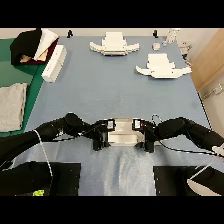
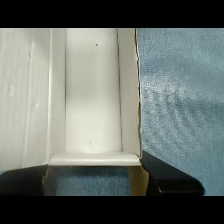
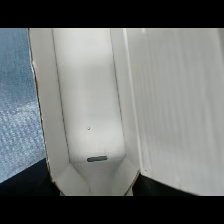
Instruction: Fold the box.
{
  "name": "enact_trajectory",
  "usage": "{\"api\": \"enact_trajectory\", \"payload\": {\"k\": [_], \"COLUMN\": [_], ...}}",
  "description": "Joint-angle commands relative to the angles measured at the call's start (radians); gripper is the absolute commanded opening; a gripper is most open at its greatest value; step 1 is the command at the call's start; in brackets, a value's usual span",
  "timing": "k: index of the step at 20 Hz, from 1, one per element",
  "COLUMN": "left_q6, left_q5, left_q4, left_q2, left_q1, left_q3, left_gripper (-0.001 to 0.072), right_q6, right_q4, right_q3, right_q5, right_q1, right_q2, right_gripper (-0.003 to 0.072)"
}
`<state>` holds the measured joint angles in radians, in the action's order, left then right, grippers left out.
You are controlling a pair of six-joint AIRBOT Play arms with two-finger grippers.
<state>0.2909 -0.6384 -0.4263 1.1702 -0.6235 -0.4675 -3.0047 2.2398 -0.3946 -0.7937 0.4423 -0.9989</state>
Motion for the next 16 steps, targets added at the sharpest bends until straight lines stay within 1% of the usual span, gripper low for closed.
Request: {"api": "enact_trajectory", "payload": {"k": [1, 2, 3, 5, 8, 11, 12, 14, 15, 16], "left_q6": [0.000, 0.000, 0.000, 0.000, 0.000, 0.000, 0.000, 0.000, 0.000, 0.000], "left_q5": [0.000, 0.000, 0.000, 0.000, 0.000, 0.000, 0.000, 0.000, 0.000, 0.000], "left_q4": [0.000, 0.000, 0.000, 0.000, 0.000, 0.000, 0.000, 0.000, 0.000, 0.000], "left_q2": [0.000, 0.000, 0.000, 0.000, 0.000, 0.000, 0.000, 0.000, 0.000, 0.000], "left_q1": [0.000, 0.000, 0.000, 0.000, 0.000, 0.000, 0.000, 0.000, 0.000, 0.000], "left_q3": [-0.001, -0.001, -0.001, -0.001, -0.001, -0.001, -0.001, -0.001, -0.001, -0.001], "left_gripper": [0.0469, 0.0468, 0.0469, 0.0468, 0.0468, 0.0468, 0.0469, 0.0468, 0.0468, 0.0469], "right_q6": [0.002, 0.005, 0.005, 0.068, 0.274, 0.559, 0.662, 0.912, 1.035, 1.163], "right_q4": [0.000, -0.002, -0.015, -0.067, -0.225, -0.388, -0.414, -0.415, -0.389, -0.347], "right_q3": [-0.001, -0.001, -0.001, -0.001, -0.001, -0.024, -0.037, -0.069, -0.082, -0.091], "right_q5": [0.000, -0.002, -0.005, -0.018, -0.076, -0.188, -0.225, -0.271, -0.272, -0.273], "right_q1": [0.000, 0.000, 0.000, 0.000, 0.000, 0.000, 0.000, 0.000, 0.000, 0.000], "right_q2": [0.001, 0.004, 0.010, 0.042, 0.137, 0.267, 0.309, 0.389, 0.417, 0.436], "right_gripper": [0.0545, 0.0662, 0.0720, 0.0720, 0.0720, 0.0720, 0.0720, 0.0710, 0.0639, 0.0398]}}
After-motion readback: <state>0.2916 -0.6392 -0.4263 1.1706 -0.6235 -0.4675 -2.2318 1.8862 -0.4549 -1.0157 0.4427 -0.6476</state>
